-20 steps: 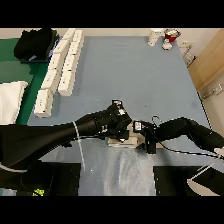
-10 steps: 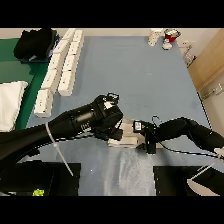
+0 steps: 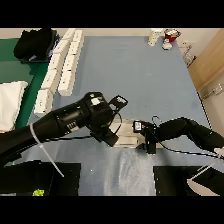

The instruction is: Fold the box.

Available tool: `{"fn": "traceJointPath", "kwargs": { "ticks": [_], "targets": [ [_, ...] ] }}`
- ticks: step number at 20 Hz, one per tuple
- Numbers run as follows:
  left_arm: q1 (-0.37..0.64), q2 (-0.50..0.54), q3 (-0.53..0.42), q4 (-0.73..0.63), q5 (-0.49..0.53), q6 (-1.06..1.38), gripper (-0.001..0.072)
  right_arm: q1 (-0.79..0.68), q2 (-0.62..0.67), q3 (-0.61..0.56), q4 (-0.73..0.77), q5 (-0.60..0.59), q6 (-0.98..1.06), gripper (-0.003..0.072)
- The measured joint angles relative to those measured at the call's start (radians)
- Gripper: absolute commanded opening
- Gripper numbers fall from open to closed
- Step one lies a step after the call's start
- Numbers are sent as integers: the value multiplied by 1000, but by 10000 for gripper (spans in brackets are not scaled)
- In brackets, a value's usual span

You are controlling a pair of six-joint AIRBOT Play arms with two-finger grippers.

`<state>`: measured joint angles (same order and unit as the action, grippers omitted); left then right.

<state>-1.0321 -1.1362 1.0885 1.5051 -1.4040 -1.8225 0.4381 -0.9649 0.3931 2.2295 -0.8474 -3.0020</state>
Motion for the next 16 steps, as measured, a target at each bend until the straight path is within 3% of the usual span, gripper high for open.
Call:
{"fn": "traceJointPath", "kwargs": {
  "ticks": [4,5,6,11,16],
  "targets": [
    [161,113,-127,-88,79,380,16,0,0,0,0,0,0,462],
    [211,135,-163,-135,98,530,247,0,0,0,0,0,0,462],
    [257,150,-196,-183,112,668,676,0,0,0,0,0,0,462],
    [446,161,-374,-402,343,1208,699,0,0,0,0,0,0,462],
    [502,108,-521,-686,573,1670,699,0,0,0,0,0,0,462]
  ]
}}
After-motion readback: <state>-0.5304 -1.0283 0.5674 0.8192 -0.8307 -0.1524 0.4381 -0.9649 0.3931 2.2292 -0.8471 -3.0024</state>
